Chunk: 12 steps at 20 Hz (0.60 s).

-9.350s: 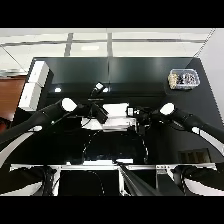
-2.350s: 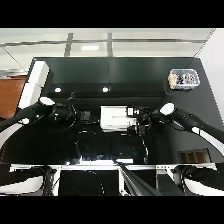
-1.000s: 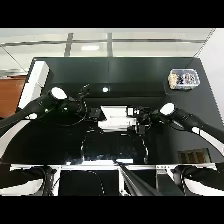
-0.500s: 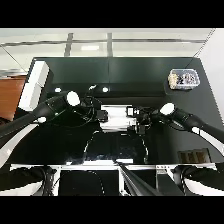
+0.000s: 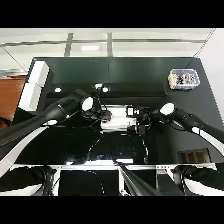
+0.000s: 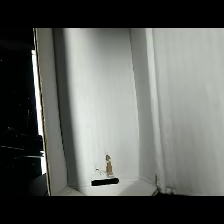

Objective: Fold the box and place the chain.

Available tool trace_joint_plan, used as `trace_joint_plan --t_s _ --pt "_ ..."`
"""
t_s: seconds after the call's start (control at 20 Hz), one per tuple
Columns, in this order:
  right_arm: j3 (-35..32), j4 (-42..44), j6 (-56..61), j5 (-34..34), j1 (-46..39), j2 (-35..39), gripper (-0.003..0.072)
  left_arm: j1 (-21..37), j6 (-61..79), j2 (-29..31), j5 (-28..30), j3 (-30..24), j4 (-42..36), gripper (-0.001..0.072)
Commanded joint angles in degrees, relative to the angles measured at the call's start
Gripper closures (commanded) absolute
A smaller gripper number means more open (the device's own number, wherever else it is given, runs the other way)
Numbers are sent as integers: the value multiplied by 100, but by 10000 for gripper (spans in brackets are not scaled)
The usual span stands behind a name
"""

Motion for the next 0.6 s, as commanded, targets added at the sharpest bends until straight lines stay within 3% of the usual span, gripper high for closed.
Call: trace_joint_plan --t_s 0.0,0.05,0.55 --pt "-2 0 2 -2 2 -4 278 -243 -715 -234 -542 256 442 206" --pt "-2 0 2 -2 2 -4 278 -243 -844 -267 -616 256 433 234" --pt "-2 0 2 -2 2 -4 278 -247 -1283 -330 -470 271 208 242"
